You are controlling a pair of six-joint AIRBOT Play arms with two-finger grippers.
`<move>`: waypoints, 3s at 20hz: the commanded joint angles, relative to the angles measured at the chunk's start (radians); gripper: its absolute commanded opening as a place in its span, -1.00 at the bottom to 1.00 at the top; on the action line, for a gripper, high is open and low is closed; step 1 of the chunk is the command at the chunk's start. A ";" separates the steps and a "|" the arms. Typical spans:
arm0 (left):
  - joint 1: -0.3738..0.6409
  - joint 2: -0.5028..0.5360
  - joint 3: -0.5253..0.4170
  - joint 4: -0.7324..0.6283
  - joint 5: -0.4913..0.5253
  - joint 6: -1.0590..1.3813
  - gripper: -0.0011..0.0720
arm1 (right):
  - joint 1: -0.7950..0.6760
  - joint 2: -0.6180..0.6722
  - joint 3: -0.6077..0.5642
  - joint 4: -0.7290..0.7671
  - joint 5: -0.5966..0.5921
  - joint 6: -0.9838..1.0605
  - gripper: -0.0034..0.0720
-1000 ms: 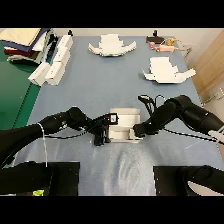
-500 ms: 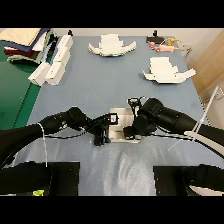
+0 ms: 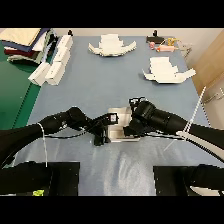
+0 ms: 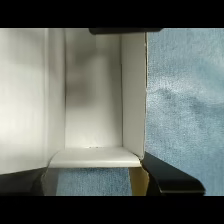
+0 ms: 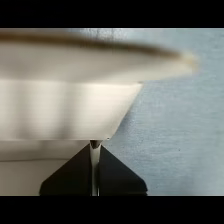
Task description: Fold the box.
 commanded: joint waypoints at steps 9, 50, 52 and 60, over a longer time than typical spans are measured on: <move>0.000 0.000 0.000 0.000 0.000 0.003 0.46 | 0.001 0.027 0.021 -0.013 -0.028 -0.012 0.33; 0.000 0.000 0.000 0.000 0.000 0.003 0.46 | -0.552 -0.046 0.149 0.751 -0.261 -1.336 -0.90; 0.000 0.000 0.000 0.000 -0.001 0.003 0.46 | -0.483 0.038 0.055 0.736 -0.105 -1.386 -0.90; 0.000 0.000 0.000 0.000 0.000 0.003 0.46 | -0.226 0.374 -0.239 0.620 0.359 -1.584 -0.78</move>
